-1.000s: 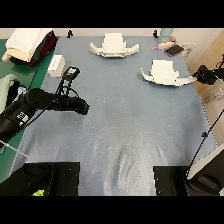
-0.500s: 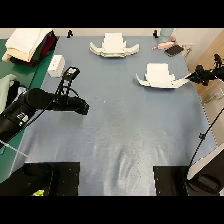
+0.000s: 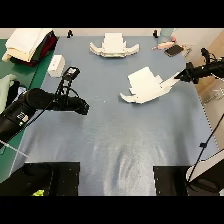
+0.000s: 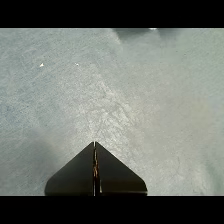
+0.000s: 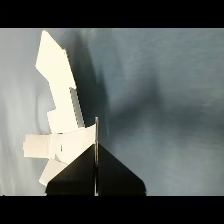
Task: Fold the box.
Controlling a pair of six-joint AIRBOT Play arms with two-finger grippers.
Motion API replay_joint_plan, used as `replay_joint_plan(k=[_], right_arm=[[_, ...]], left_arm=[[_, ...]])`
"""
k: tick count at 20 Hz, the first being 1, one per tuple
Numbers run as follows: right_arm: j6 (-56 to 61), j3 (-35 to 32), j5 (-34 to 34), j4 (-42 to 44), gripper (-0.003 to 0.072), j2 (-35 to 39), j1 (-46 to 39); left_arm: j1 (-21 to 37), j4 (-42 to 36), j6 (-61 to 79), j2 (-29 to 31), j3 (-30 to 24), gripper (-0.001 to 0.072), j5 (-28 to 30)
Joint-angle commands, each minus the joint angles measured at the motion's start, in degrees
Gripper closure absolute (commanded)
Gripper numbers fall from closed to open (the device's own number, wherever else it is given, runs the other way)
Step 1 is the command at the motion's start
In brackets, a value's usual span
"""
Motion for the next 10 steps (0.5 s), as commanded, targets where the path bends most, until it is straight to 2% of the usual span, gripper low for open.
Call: replay_joint_plan(k=[1, 3, 6, 10], right_arm=[[-3.4, -17.2, -8.3, -0.1, 0.0687, 11.9, 2.4], [-5.0, -28.3, -11.6, -0.1, 0.0688, 19.7, 2.7], [-7.9, -41.6, -12.9, 0.0, 0.0687, 31.1, 2.8], [-8.9, -52.2, -14.6, -0.1, 0.0687, 44.3, 2.8]], left_arm=[[0.0, 0.0, 0.0, 0.0, 0.0, 0.0696, 0.0], [0.0, 0.0, 0.0, 0.0, 0.0, 0.0696, 0.0], [0.0, 0.0, 0.0, 0.0, 0.0, 0.0696, 0.0], [0.0, 0.0, 0.0, 0.0, 0.0, 0.0696, 0.0]])
